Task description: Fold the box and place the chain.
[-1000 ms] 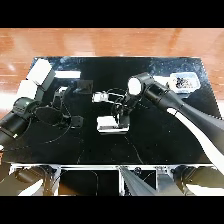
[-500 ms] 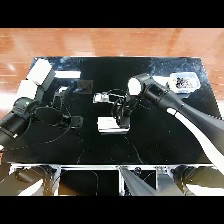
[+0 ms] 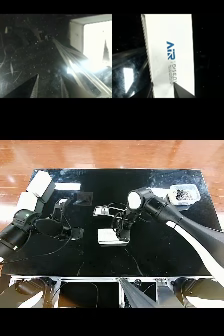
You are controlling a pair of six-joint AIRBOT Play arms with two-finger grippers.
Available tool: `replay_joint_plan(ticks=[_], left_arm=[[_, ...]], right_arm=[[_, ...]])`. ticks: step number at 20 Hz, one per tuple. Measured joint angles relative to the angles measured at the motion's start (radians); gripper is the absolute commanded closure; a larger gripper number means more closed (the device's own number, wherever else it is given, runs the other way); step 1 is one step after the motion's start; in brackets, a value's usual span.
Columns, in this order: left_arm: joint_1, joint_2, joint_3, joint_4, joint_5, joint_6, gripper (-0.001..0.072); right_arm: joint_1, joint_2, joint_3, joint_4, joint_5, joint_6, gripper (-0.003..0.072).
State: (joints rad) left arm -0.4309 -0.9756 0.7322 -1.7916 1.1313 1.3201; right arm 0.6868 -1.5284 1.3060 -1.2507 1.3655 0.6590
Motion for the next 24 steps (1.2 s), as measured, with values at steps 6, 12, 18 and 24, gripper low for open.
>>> replay_joint_plan(ticks=[6, 12, 18, 24], left_arm=[[0.0, 0.0, 0.0, -0.004, -0.017, 0.0, 0.0321], [0.0, 0.0, 0.0, -0.015, -0.029, 0.0, 0.0321], [0.0, 0.0, 0.0, -0.026, -0.04, 0.0, 0.0322], [0.0, 0.0, 0.0, -0.027, -0.042, 0.0, 0.0321]], right_arm=[[0.021, -0.001, -0.017, 0.004, -0.01, 0.003, 0.0349], [0.024, -0.003, -0.027, 0.008, -0.032, 0.014, 0.0349], [0.024, -0.008, -0.028, 0.002, -0.042, 0.018, 0.035], [0.024, -0.015, -0.028, 0.0, -0.045, 0.022, 0.0349]])
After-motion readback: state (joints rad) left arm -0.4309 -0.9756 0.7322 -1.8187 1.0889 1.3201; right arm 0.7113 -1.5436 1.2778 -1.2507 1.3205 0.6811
